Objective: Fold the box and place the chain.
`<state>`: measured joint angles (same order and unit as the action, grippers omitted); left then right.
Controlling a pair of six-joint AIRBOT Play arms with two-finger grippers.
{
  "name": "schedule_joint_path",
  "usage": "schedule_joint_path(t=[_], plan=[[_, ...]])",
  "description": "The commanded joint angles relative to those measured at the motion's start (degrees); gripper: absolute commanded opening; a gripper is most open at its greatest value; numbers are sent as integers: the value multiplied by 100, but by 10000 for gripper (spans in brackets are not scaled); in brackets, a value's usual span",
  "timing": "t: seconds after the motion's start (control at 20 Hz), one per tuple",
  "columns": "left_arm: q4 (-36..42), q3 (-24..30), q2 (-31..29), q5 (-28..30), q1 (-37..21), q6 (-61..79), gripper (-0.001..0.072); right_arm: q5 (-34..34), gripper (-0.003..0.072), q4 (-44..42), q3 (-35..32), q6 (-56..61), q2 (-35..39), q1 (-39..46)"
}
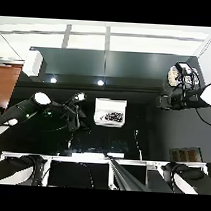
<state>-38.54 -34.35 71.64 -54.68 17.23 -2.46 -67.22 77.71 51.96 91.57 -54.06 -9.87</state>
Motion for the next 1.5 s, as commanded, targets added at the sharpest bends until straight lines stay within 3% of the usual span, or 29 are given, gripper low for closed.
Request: schedule_joint_path(t=[0.0, 0.35, 0.8, 0.85, 0.9, 0.95, 1.1, 1.15, 1.2, 1.35, 1.45], plan=[[50, -264, 177, 549, 229, 1495, 711, -9, 280, -15, -2, 83, -2, -13], [203, -881, 920, 463, 507, 1445, 709, -2, 280, -13, -2, 83, -2, -13], [411, -942, 1139, 619, 691, 1443, 701, 2, 279, -13, -2, 81, -7, -13], [411, -942, 1141, 544, 695, 1447, 648, 22, 280, -13, -2, 79, -11, -13], [411, -942, 1141, 487, 706, 1447, 494, 59, 280, -13, -2, 72, -13, -13], [411, -942, 1141, 474, 734, 1434, 397, 129, 280, -13, -2, 50, -13, -13], [490, -942, 1141, 623, 776, 1163, 384, 846, 290, -238, -2, 50, -61, -13], [490, -942, 1141, 673, 774, 1102, 384, 1185, 522, -538, -2, 4, -136, -13], [485, -942, 1141, 673, 774, 1102, 384, 1563, 664, -1056, 0, -245, -269, -13], [476, -942, 1141, 684, 774, 1099, 384, 2369, 663, -2966, 0, -1440, -920, -31], [476, -942, 1141, 739, 774, 1102, 384, 2636, 661, -3705, 2, -2374, -1416, -205]])
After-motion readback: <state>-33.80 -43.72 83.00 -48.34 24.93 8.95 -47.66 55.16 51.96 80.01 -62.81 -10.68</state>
